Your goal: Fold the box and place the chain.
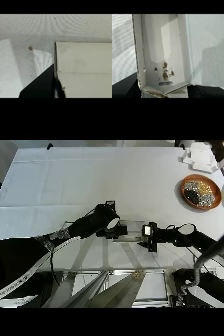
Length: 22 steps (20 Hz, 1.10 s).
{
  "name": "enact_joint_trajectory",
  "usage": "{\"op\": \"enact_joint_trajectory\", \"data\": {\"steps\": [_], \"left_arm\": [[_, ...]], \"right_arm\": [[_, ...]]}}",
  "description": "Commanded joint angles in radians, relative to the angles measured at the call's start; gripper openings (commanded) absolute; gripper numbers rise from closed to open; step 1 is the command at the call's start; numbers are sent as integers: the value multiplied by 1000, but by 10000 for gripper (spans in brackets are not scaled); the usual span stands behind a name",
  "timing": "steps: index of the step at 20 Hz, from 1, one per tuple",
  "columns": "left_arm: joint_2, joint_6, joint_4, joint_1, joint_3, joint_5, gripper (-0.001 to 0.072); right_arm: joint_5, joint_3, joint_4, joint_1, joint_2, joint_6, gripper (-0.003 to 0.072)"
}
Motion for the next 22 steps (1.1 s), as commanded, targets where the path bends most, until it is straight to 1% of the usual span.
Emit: {"op": "enact_joint_trajectory", "data": {"steps": [1,6,7,8,9,10,11,12,15,17,18,19,22], "left_arm": [[0,0,-1,0,0,6,16],[-14,-40,5,-2,-1,3,16],[-19,-42,5,-3,-1,2,62],[-21,-41,14,-8,-1,5,259],[-21,-42,39,-18,-1,11,329],[-21,-49,64,-28,-1,19,187],[-19,-61,88,-41,-1,28,15],[-18,-63,95,-52,-1,43,7],[-17,-97,88,-71,-1,80,7],[-13,-123,89,-74,-1,85,11],[-8,-138,89,-73,-1,87,114],[-2,-166,96,-72,-1,87,275],[16,-195,113,-72,-1,88,274]], "right_arm": [[0,-1,0,0,0,1,413],[0,-1,0,0,0,1,413],[0,-1,0,0,0,1,413],[0,-1,0,0,0,1,413],[1,-1,0,0,0,1,413],[0,-1,0,0,0,1,413],[0,-1,0,0,0,1,413],[0,-1,1,0,0,1,413],[0,-1,1,0,0,1,413],[0,-1,0,0,0,1,413],[0,-1,0,0,0,1,413],[1,-1,0,0,0,1,413],[0,-1,0,0,0,1,413]]}}
